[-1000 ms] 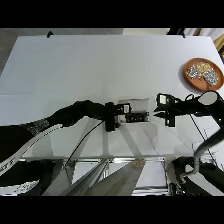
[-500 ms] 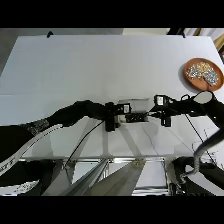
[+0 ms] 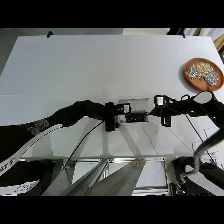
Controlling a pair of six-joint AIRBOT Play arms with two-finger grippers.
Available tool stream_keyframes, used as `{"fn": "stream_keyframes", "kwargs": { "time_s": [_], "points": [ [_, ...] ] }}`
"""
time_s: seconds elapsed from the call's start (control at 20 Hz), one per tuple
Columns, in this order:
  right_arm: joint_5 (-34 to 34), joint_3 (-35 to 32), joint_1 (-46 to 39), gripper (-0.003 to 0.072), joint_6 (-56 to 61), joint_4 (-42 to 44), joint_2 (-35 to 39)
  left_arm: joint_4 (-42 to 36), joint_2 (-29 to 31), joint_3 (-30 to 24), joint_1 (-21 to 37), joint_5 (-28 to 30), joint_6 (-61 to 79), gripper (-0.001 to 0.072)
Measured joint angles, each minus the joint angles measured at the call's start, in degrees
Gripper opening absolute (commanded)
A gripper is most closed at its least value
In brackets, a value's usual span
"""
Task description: Fold the box and place the chain.
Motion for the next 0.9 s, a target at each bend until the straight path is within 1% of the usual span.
{"fn": "stream_keyframes", "kwargs": {
  "time_s": [0.55, 0.6, 0.65, 0.7, 0.9],
  "points": [
    [0.2, 0.0, 0.0, 0.0017, 1.7, -3.5, 1.2, 0.0, 0.0, 0.0, 0.0, 0.0, 0.0, 0.0152],
    [0.2, 0.0, 0.0, 0.0093, 1.8, -3.5, 1.3, 0.0, 0.0, 0.0, 0.0, 0.0, 0.0, 0.0152],
    [0.3, 0.0, 0.0, 0.0225, 1.9, -3.3, 1.4, 0.0, 0.0, 0.0, 0.0, 0.0, 0.0, 0.0152],
    [0.4, 0.0, 0.0, 0.0298, 1.8, -2.7, 1.5, 0.0, 0.0, 0.0, 0.0, 0.0, 0.0, 0.0152],
    [0.2, 0.0, 0.0, 0.0294, 1.6, -0.6, 1.6, 0.0, 0.0, 0.0, 0.0, 0.0, 0.0, 0.0152]
  ]
}}
